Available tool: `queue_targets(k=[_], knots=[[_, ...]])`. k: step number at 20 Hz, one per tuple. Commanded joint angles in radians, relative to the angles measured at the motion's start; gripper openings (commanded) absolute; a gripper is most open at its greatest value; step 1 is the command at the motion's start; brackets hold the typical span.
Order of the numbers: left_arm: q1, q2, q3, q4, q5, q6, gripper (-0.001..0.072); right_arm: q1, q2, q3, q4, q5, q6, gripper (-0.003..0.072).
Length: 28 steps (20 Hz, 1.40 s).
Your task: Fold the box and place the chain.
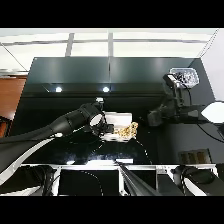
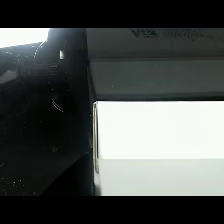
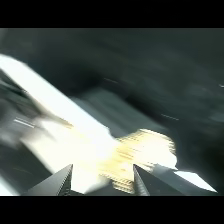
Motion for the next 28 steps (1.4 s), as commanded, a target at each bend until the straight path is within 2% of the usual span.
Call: queue_targets(k=[1,2,3,4,6,8,11,14,16,22,28], knots=[[0.0,0.0,0.0,0.001,0.002,0.0,0.003,-0.064,0.027,-0.106,-0.17,-0.096,-0.173,0.0453],[0.0,0.0,0.0,0.001,0.002,0.0,0.003,-0.055,0.027,-0.164,-0.138,-0.21,-0.216,0.0456],[0.0,0.0,0.0,0.001,0.002,0.0,0.003,-0.038,0.025,-0.224,-0.101,-0.335,-0.273,0.0711],[0.0,0.0,0.0,0.001,0.002,0.0,0.003,-0.011,0.016,-0.268,-0.073,-0.426,-0.36,0.072],[0.0,0.0,0.0,0.001,0.001,0.0,0.003,0.055,-0.017,-0.302,-0.071,-0.471,-0.526,0.072],[0.0,0.0,0.0,0.0,0.001,0.0,0.003,0.129,-0.056,-0.301,-0.003,-0.441,-0.733,0.072],[0.0,0.0,0.0,0.001,0.001,0.0,0.003,0.178,-0.14,-0.301,0.232,-0.425,-1.141,0.072],[0.0,0.0,0.0,0.001,0.001,0.0,0.003,0.175,-0.211,-0.3,0.353,-0.415,-1.319,0.072],[0.0,0.0,0.0,0.0,0.001,0.0,0.003,0.175,-0.245,-0.301,0.401,-0.368,-1.424,0.072],[0.0,0.0,0.0,0.001,0.001,0.0,0.003,0.175,-0.291,-0.301,0.4,-0.385,-1.469,0.072],[0.0,0.0,0.0,0.0,0.0,0.0,0.003,0.175,-0.323,-0.3,0.392,-0.43,-1.386,0.072]])
